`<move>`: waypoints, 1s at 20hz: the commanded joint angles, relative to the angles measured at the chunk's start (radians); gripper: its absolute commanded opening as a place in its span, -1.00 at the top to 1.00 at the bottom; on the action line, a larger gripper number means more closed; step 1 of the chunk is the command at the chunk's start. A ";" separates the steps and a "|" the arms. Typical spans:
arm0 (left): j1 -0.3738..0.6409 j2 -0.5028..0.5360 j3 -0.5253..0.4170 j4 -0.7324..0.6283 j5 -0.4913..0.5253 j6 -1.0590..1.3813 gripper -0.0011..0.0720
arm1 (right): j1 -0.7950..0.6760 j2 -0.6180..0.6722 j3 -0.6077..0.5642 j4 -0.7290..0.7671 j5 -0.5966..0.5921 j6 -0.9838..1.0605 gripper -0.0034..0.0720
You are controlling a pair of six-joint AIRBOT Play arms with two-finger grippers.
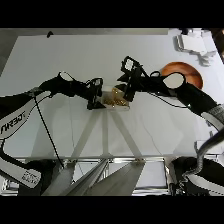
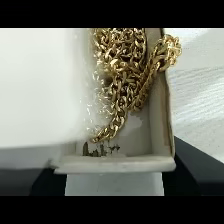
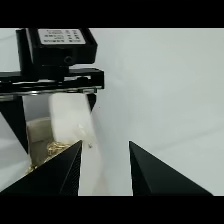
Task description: Fold the box and place the chain.
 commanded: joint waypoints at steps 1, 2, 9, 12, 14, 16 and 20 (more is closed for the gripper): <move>0.000 0.000 0.000 0.000 0.000 0.000 0.22 | 0.001 -0.001 0.000 -0.040 0.100 0.093 0.06; 0.000 0.000 0.000 0.000 0.000 0.000 0.22 | 0.010 0.000 -0.001 -0.080 0.136 0.135 0.20; 0.000 0.000 0.000 0.000 0.000 0.000 0.22 | 0.157 0.008 -0.045 -0.277 0.209 0.311 0.89; 0.000 0.000 0.000 0.000 0.000 0.000 0.22 | 0.160 0.008 -0.064 -0.328 0.217 0.417 0.89; 0.000 0.000 0.000 0.000 0.000 0.000 0.22 | 0.160 0.008 -0.101 -0.406 0.209 0.484 0.89; 0.000 0.000 0.000 0.000 0.000 0.000 0.22 | 0.160 0.008 -0.152 -0.455 0.192 0.558 0.89; 0.000 0.000 0.000 0.000 0.000 0.000 0.22 | 0.160 -0.008 -0.207 -0.429 0.001 0.568 0.89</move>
